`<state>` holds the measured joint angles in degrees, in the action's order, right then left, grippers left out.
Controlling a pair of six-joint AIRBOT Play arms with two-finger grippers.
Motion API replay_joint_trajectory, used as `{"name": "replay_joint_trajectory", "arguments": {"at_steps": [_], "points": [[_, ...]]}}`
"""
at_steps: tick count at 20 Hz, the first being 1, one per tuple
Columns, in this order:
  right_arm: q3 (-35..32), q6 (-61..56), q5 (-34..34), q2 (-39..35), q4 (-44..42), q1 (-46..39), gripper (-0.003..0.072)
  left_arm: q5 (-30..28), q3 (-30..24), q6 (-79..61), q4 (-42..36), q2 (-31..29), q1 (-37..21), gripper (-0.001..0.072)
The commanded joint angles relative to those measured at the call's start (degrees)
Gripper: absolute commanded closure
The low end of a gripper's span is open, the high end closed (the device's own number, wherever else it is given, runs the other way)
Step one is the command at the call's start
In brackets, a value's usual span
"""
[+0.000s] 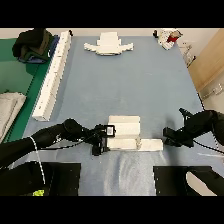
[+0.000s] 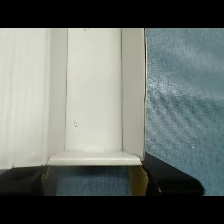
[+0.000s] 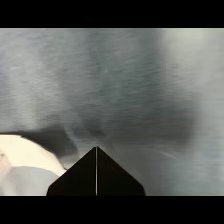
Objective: Fold the box.
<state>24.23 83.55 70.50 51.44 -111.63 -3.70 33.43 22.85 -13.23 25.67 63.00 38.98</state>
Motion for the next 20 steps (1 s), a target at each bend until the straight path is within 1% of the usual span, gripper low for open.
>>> {"name": "replay_joint_trajectory", "arguments": {"at_steps": [1,3,9,12,14,15,16,17,20], "points": [[-2.91,7.21,-1.62,3.13,-14.67,-1.86,0.0681,0.00,0.02,0.00,0.00,0.00,-0.02,0.0263],[-2.99,9.68,-1.90,3.04,-18.05,-0.13,0.0682,0.00,0.02,0.00,0.00,0.00,-0.02,0.0263],[-2.97,10.12,-2.64,2.84,-18.75,5.14,0.0681,0.00,0.00,0.00,0.00,0.00,-0.02,0.0263],[-2.34,10.14,-1.99,0.66,-18.82,6.62,0.0681,0.00,0.00,0.00,0.00,0.00,-0.02,0.0264],[-1.22,10.14,0.17,-1.84,-18.84,6.69,0.0679,0.00,0.00,0.00,0.00,0.00,-0.02,0.0264],[-0.72,10.14,1.44,-3.21,-18.86,6.69,0.0591,0.00,0.00,0.00,0.00,0.00,-0.02,0.0264],[-0.39,10.14,2.16,-4.39,-18.95,6.69,0.0461,0.00,0.00,0.00,0.00,0.00,-0.02,0.0263],[-0.17,10.14,2.21,-5.55,-19.26,6.71,0.0391,0.00,0.00,0.00,0.00,0.00,-0.02,0.0263],[0.66,10.62,1.99,-7.13,-20.50,6.75,0.0380,0.00,0.00,0.00,0.00,0.00,-0.02,0.0263]]}}
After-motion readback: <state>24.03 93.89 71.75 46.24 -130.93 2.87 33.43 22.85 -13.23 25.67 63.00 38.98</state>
